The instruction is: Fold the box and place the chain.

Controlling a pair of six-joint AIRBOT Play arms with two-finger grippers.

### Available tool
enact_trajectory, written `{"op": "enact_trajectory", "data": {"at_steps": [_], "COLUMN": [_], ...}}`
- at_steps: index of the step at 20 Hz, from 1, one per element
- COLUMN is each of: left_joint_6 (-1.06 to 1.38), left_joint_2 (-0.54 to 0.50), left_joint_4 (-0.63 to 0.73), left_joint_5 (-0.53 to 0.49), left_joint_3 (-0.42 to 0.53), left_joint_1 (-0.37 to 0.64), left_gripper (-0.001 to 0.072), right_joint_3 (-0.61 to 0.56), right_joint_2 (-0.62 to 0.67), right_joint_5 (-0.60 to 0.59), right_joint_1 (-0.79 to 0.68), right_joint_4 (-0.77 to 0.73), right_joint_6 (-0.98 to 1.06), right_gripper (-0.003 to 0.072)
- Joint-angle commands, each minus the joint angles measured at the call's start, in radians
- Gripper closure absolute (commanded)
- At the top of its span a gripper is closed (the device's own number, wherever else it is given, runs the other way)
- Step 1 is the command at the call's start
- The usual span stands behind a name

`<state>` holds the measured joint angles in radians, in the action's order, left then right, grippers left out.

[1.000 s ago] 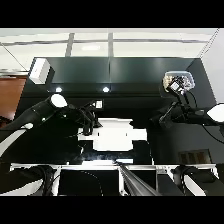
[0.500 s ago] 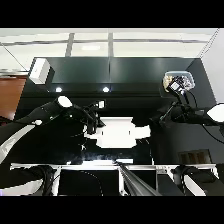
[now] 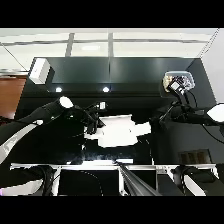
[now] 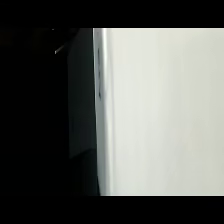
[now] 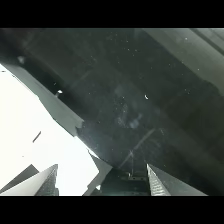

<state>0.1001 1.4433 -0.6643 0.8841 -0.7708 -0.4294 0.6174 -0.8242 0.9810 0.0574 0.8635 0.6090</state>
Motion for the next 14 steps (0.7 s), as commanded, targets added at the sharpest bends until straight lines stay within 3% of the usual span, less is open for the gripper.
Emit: {"op": "enact_trajectory", "data": {"at_steps": [1, 4, 8, 11, 14], "left_joint_6": [0.001, 0.001, 0.001, 0.001, 0.001], "left_joint_2": [0.003, 0.003, 0.002, 0.002, 0.003], "left_joint_4": [-0.012, -0.012, -0.011, -0.011, -0.011], "left_joint_5": [-0.011, -0.011, -0.009, -0.005, 0.014], "left_joint_3": [0.0, -0.001, -0.001, -0.001, -0.001], "left_joint_1": [0.001, 0.001, 0.001, 0.001, 0.001], "left_gripper": [0.0686, 0.0686, 0.0686, 0.0685, 0.0686], "right_joint_3": [0.001, -0.031, -0.135, -0.201, -0.207], "right_joint_2": [0.0, 0.0, -0.011, -0.012, -0.032], "right_joint_5": [0.002, 0.015, -0.037, -0.234, -0.215], "right_joint_1": [0.001, 0.021, 0.201, 0.35, 0.401], "right_joint_4": [-0.055, -0.156, -0.151, -0.026, 0.047], "right_joint_6": [0.0, -0.002, -0.141, -0.199, -0.226], "right_gripper": [0.0049, 0.0049, 0.0049, 0.0049, 0.0049]}}
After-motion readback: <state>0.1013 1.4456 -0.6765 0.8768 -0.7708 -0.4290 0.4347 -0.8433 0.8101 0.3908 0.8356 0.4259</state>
